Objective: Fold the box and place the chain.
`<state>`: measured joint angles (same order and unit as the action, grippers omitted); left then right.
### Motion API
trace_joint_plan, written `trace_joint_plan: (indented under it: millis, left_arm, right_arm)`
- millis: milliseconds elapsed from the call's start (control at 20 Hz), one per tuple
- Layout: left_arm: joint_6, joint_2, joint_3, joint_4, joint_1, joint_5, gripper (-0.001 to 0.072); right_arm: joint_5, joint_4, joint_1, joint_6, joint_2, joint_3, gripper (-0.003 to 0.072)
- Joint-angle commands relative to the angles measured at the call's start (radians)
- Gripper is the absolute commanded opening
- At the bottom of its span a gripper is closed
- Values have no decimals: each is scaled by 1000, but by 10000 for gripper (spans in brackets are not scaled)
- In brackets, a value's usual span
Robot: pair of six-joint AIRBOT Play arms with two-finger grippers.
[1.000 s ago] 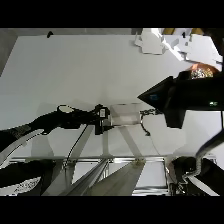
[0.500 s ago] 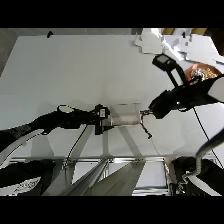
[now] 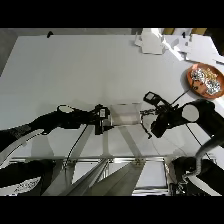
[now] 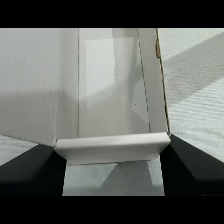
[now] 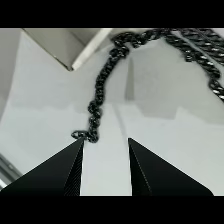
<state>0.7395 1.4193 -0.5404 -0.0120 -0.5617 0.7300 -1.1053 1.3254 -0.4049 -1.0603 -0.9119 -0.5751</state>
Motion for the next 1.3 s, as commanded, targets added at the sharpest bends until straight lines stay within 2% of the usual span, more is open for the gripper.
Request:
trace_joint_plan:
  millis: [0, 300, 450, 550, 700, 850, 1000, 1150, 1250]
  left_arm:
    - [0, 0, 0, 0, -1, 0, 29]
    - [0, 0, 0, 0, -1, 0, 29]
    - [0, 0, 0, 0, -1, 0, 29]
    - [0, 0, 0, 0, -1, 0, 29]
    - [0, 0, 0, 0, -1, 0, 29]
    - [0, 0, 0, 0, -1, 0, 29]
    - [0, 0, 0, 0, -1, 0, 29]
    - [0, 0, 0, 0, -1, 0, 29]
    - [0, 0, 0, 0, -1, 0, 29]
  right_arm:
    - [121, 3, -60, 28, -5, 64, 314]
    - [169, -17, -95, -15, -151, 64, 313]
    - [203, -16, -109, -20, -185, 64, 285]
    - [205, 1, -109, -56, -187, 64, 211]
    - [191, 7, -109, -68, -186, 64, 17]
    - [152, 11, -109, -73, -151, 64, 17]
    - [120, 53, -109, -148, -56, 64, 17]
    - [34, 61, -109, -148, 65, 47, 17]
    - [-60, 60, -109, -148, 117, -19, 17]
